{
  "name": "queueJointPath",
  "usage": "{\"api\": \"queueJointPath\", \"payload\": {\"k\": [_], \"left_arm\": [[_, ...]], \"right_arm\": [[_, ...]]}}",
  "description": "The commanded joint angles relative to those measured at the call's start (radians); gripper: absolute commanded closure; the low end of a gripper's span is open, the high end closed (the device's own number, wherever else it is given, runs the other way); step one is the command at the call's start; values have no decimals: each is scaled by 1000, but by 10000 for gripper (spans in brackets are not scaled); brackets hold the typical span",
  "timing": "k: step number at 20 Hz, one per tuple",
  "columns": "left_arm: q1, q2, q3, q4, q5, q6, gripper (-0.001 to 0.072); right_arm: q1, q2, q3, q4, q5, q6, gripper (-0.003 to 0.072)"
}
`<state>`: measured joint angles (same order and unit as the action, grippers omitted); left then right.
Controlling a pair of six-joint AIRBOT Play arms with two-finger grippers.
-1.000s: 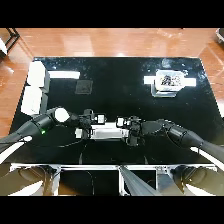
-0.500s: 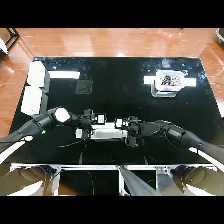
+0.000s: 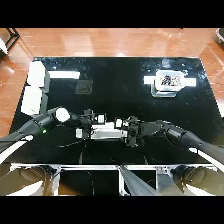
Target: Fold the box and place the chain.
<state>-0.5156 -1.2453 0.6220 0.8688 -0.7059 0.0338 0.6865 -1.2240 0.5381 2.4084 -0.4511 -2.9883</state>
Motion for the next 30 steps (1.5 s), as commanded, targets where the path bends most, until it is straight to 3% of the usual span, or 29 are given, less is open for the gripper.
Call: {"api": "queueJointPath", "payload": {"k": [1, 6, 7, 8, 9, 11, 13, 14, 16, 20, 25, 30], "left_arm": [[0, -3, 0, 2, 0, 0, 685], [0, -3, 0, 2, -1, 0, 684], [0, -3, 0, 2, -1, 0, 684], [0, -3, 0, 2, -1, 0, 684], [0, -3, 0, 2, -1, 0, 684], [0, -3, 0, 2, -1, 0, 681], [0, -2, 0, 2, -1, 0, 679], [0, 2, 1, 2, -1, 0, 620], [0, 20, 1, 3, -1, -10, 385], [3, 79, 0, 40, -1, -79, 99], [15, 219, 0, 241, -16, -343, 77], [74, 420, 0, 246, -159, -631, 103]], "right_arm": [[1, -1, 1, 0, 1, 0, 91], [1, -1, 1, 0, 2, 0, 94], [1, -1, 1, 0, 2, 0, 218], [1, -1, 1, 0, 2, 0, 273], [1, -1, 1, 0, 1, 0, 275], [1, -1, 1, 0, 2, 4, 451], [1, -1, 1, 0, 1, 13, 436], [1, -1, 1, 0, 0, 17, 436], [1, -1, 1, 0, 1, 23, 436], [1, -1, 1, 0, -1, 37, 436], [1, -1, 1, -1, -2, 37, 436], [1, -1, 1, -1, -2, 37, 436]]}}
